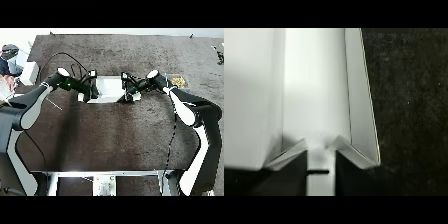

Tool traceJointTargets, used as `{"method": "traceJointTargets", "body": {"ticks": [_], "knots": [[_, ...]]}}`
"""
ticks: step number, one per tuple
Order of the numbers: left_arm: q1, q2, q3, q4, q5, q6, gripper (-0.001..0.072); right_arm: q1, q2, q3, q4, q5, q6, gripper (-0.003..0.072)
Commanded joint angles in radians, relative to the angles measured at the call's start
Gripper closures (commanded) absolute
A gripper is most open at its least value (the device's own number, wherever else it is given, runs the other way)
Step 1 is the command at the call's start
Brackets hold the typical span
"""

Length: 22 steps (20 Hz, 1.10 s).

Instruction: Fold the box and place the chain.

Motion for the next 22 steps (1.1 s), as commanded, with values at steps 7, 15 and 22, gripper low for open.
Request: {"method": "traceJointTargets", "body": {"ticks": [7, 15, 22], "knots": [[0.057, 0.13, 0.032, 0.012, -0.069, -0.29, 0.0704, 0.001, -0.001, 0.0, 0.0, 0.0, 0.0, 0.0277], [0.183, 0.202, 0.029, 0.21, 0.001, -0.893, 0.0706, 0.001, -0.001, 0.0, 0.0, 0.0, 0.0, 0.0277], [0.32, 0.202, -0.021, 0.215, -0.084, -1.055, 0.0705, 0.001, -0.001, 0.0, 0.0, 0.0, 0.0, 0.0277]]}}
